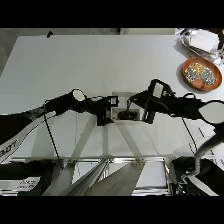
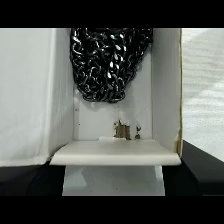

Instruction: Fold the box and place the chain.

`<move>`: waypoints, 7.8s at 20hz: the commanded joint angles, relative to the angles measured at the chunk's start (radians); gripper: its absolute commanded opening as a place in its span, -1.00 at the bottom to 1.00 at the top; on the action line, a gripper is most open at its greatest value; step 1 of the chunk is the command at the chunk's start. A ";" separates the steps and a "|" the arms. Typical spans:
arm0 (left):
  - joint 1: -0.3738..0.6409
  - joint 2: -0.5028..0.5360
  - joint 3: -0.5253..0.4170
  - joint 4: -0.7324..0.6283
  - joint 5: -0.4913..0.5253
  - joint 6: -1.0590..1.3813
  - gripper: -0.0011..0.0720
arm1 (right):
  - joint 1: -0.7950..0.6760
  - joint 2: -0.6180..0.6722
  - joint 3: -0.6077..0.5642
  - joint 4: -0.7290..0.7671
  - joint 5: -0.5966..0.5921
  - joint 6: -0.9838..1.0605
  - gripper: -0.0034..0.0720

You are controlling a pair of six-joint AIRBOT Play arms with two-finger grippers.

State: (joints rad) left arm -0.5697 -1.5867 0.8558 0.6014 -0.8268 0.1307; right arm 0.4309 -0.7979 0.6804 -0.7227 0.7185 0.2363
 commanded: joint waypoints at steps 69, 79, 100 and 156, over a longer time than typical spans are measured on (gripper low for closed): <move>0.001 0.001 0.000 0.000 0.000 0.000 -0.28 | 0.156 -0.467 0.310 -0.567 0.319 0.441 -0.37; 0.001 0.001 0.000 0.000 0.000 0.000 -0.28 | 0.156 -0.468 0.275 -0.562 0.283 0.448 -0.40; 0.001 0.001 0.000 0.000 0.000 0.000 -0.28 | 0.057 -0.338 0.258 -0.346 0.291 0.444 -0.40; 0.004 0.001 0.000 0.002 0.034 0.000 -0.28 | -0.009 -0.496 -0.069 0.311 0.130 0.003 -0.89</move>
State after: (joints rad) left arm -0.5690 -1.5867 0.8558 0.6037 -0.8246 0.1349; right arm 0.4210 -1.2850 0.6109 -0.4141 0.8341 0.2367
